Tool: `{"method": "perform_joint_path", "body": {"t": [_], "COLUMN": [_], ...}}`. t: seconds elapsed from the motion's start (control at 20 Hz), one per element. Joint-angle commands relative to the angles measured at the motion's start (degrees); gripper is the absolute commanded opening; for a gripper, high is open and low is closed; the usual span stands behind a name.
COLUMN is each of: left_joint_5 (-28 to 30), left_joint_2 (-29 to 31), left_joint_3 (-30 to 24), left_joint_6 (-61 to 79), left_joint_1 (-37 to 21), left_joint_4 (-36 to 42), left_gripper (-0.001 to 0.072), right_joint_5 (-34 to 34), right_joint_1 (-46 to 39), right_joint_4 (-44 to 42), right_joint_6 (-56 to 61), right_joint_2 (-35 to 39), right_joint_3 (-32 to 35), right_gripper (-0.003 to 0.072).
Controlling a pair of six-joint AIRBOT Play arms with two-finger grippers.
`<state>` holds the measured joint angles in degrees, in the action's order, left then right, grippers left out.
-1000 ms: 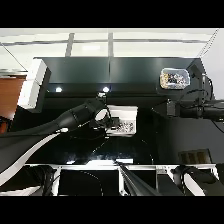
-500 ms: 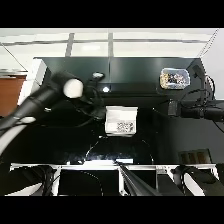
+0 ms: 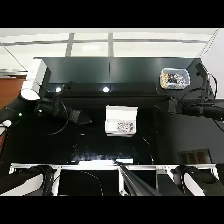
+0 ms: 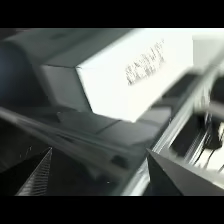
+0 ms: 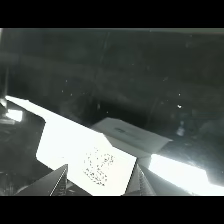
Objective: Fold the box and place the chain.
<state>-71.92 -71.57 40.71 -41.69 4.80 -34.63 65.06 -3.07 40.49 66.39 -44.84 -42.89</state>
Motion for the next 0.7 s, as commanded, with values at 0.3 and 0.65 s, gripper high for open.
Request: {"method": "perform_joint_path", "body": {"t": [0.3,0.65], "left_joint_5": [18.6,16.8], "left_joint_2": [-5.6,-8.7], "left_joint_3": [-3.9,-0.2], "left_joint_6": [63.4,56.7], "left_joint_1": [16.9,16.1], "left_joint_4": [-0.8,2.5], "left_gripper": [0.072,0.072], "right_joint_5": [-0.5,-1.9], "right_joint_1": [2.1,5.3], "right_joint_4": [1.8,6.5], "right_joint_6": [0.4,0.5], "right_joint_2": [0.0,0.0], "right_joint_3": [0.0,0.0], "right_gripper": [0.0516,0.0516]}}
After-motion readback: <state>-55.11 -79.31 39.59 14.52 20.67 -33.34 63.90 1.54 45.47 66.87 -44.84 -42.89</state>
